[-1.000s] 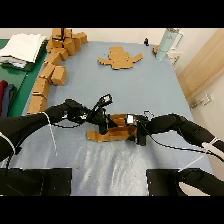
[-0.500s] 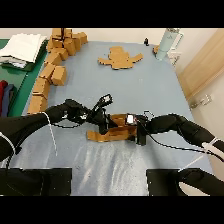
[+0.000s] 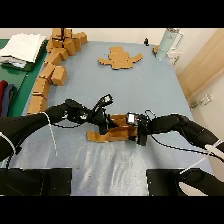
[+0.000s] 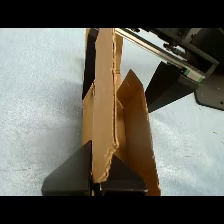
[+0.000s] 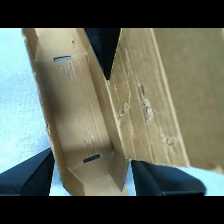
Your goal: Fold the box.
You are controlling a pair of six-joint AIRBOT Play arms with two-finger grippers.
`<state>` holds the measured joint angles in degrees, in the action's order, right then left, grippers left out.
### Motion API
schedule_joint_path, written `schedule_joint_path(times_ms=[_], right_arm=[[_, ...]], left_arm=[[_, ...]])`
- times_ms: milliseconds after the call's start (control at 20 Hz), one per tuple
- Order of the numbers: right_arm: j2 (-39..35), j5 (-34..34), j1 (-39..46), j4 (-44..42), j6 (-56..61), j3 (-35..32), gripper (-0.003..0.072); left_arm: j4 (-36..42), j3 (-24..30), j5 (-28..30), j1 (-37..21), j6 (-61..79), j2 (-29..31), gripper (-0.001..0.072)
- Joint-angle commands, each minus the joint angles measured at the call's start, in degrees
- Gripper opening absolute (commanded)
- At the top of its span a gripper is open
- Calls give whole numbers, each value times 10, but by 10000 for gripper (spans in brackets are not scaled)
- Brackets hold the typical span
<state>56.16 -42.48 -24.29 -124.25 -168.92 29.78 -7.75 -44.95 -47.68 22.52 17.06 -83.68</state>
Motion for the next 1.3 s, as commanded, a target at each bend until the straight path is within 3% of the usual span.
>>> schedule_joint_path(times_ms=[0,450,500,550,600,1200,1250], right_arm=[[-10,-5,0,11,8,0,718],[24,35,0,41,11,0,703],[28,35,0,32,0,0,686],[29,35,0,25,-7,0,617],[29,34,-1,23,-7,0,611],[30,20,-5,17,-7,-13,611],[31,20,-5,17,-7,-13,580]], left_arm=[[0,0,2,0,0,0,12],[0,0,2,0,0,0,13],[0,0,2,0,0,0,12],[0,0,2,0,0,0,12],[0,0,2,0,0,0,12],[0,0,1,0,0,0,13],[0,0,2,0,0,0,12]])
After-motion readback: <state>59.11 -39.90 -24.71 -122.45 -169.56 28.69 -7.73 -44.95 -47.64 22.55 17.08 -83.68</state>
